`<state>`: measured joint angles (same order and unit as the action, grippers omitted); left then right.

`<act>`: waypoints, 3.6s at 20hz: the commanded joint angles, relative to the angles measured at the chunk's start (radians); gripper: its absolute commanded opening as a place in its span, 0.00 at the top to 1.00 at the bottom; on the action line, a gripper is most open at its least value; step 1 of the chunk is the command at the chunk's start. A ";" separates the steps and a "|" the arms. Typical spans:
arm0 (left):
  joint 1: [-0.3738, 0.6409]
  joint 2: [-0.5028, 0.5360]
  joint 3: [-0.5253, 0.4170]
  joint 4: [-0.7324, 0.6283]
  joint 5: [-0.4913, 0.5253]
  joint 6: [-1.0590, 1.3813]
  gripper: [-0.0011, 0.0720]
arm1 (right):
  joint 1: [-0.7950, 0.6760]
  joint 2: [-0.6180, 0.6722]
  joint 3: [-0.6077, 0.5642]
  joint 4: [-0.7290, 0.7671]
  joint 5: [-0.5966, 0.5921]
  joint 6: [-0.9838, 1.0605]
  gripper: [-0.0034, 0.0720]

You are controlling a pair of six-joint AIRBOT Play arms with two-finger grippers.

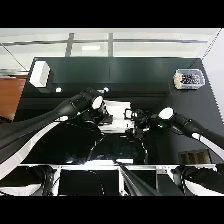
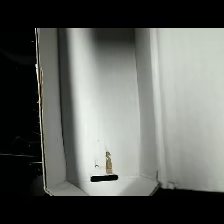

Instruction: Fold the box and place the chain.

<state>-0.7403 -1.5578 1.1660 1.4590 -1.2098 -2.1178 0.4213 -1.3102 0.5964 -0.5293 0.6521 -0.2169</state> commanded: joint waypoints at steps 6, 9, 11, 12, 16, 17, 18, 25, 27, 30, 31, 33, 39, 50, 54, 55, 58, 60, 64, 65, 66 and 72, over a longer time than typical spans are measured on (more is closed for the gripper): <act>0.000 -0.003 0.011 -0.015 0.020 -0.041 0.30 | 0.001 0.000 0.001 0.000 -0.002 -0.001 0.39; 0.000 -0.019 0.011 -0.013 0.040 -0.068 0.46 | 0.001 0.000 0.001 0.000 -0.002 -0.001 0.39; 0.000 -0.023 0.012 -0.013 0.038 -0.066 0.96 | 0.001 0.000 0.001 -0.001 -0.002 -0.001 0.39; 0.000 -0.023 0.016 -0.012 0.033 -0.066 0.95 | 0.001 0.000 0.001 -0.003 -0.001 -0.001 0.39; 0.000 -0.022 0.035 -0.001 0.024 -0.067 0.95 | 0.000 0.001 0.001 -0.001 -0.002 0.015 0.02; 0.000 -0.022 0.040 0.000 0.024 -0.067 0.95 | 0.000 0.004 0.001 -0.008 -0.006 0.015 0.02; 0.001 -0.022 0.043 0.004 0.022 -0.067 0.95 | 0.000 0.007 0.001 -0.031 -0.009 0.015 0.02; -0.008 -0.023 0.043 0.050 -0.024 -0.093 0.95 | -0.002 0.157 0.001 -0.208 0.067 0.050 0.02; -0.015 -0.023 0.043 0.051 -0.020 -0.092 0.95 | -0.002 0.159 0.000 -0.270 0.102 0.082 0.02; -0.018 -0.023 0.043 0.047 -0.014 -0.093 0.95 | -0.002 0.158 0.000 -0.275 0.056 0.074 0.02; -0.018 -0.023 0.043 0.047 -0.014 -0.093 0.95 | -0.002 0.154 0.000 -0.276 0.042 0.066 0.02; -0.017 -0.023 0.043 0.048 -0.014 -0.092 0.95 | -0.002 0.138 0.000 -0.240 0.024 0.032 0.03; -0.017 -0.023 0.043 0.047 -0.015 -0.092 0.95 | -0.001 0.115 0.000 -0.084 0.028 0.000 0.64; -0.017 -0.023 0.043 0.017 0.000 -0.089 0.95 | 0.001 0.045 0.000 0.114 0.037 0.034 0.64; -0.017 -0.023 0.043 0.017 0.000 -0.089 0.95 | 0.000 0.043 0.000 0.110 -0.009 0.136 0.62; -0.017 -0.023 0.043 0.017 0.000 -0.089 0.95 | 0.000 0.043 0.000 0.111 -0.011 0.143 0.50; -0.017 -0.023 0.043 0.021 -0.003 -0.089 0.95 | 0.000 0.043 0.000 0.111 0.006 0.165 0.62; -0.017 -0.023 0.043 0.022 -0.001 -0.089 0.95 | 0.000 0.043 0.000 0.108 0.015 0.179 0.59; -0.017 -0.023 0.043 0.023 0.002 -0.076 0.95 | 0.000 0.047 0.000 0.103 0.018 0.220 0.87; -0.017 -0.023 0.043 0.021 0.000 -0.063 0.95 | -0.004 0.055 0.000 0.102 0.017 0.271 0.93; -0.017 -0.023 0.043 0.023 0.003 -0.061 0.95 | -0.011 0.072 0.001 0.102 0.023 0.364 0.93; -0.016 -0.023 0.043 0.023 0.000 -0.061 0.95 | -0.310 0.373 0.021 -0.453 0.086 1.357 0.93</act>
<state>-0.7574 -1.5803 1.2079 1.4792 -1.2098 -2.1799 0.2588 -1.0672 0.6117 -0.6735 0.7155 0.5846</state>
